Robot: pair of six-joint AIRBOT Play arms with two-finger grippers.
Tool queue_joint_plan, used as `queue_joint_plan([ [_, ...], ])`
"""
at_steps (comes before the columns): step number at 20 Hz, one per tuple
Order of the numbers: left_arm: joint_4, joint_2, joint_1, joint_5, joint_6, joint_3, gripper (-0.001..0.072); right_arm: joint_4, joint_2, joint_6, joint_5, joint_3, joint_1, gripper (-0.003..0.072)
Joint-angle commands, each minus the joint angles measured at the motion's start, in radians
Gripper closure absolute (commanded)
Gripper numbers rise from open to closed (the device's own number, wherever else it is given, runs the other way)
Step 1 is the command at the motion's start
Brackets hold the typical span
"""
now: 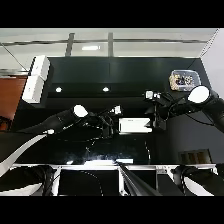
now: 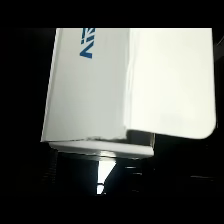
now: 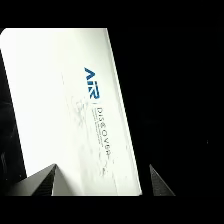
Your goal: Fold the box and place the chain.
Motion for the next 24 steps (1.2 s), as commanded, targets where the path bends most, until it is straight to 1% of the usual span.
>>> queue_joint_plan([
  [1,0.000,-0.001,0.000,0.000,0.000,0.000,0.0368,-0.011,0.004,-0.011,-0.001,-0.004,0.003,0.0030],
  [8,0.000,-0.001,0.000,0.000,0.000,0.000,0.0367,-0.022,0.004,-0.011,0.019,-0.004,0.072,0.0030],
  [11,0.000,-0.001,0.000,0.000,0.000,0.000,0.0368,-0.072,0.004,-0.010,0.017,-0.004,0.101,0.0030],
  [17,0.000,-0.001,0.000,0.000,0.000,0.000,0.0368,-0.086,0.003,-0.004,-0.096,-0.004,0.105,0.0030],
  [19,0.000,-0.001,0.000,0.000,0.000,0.000,0.0368,-0.086,0.002,-0.004,-0.104,-0.004,0.105,0.0032],
  [20,0.000,-0.001,0.000,0.000,0.001,0.000,0.0367,-0.086,0.002,-0.003,-0.098,-0.004,0.105,0.0213],
  [21,0.000,-0.001,0.000,0.000,0.000,0.000,0.0368,-0.086,0.002,-0.003,-0.084,-0.004,0.105,0.0353],
  [22,0.000,-0.001,0.000,0.000,0.000,0.000,0.0368,-0.085,0.002,-0.003,-0.072,-0.004,0.105,0.0387],
  [24,0.000,-0.001,0.000,0.000,0.000,0.000,0.0367,-0.085,0.002,-0.003,-0.047,-0.004,0.105,0.0387],
])
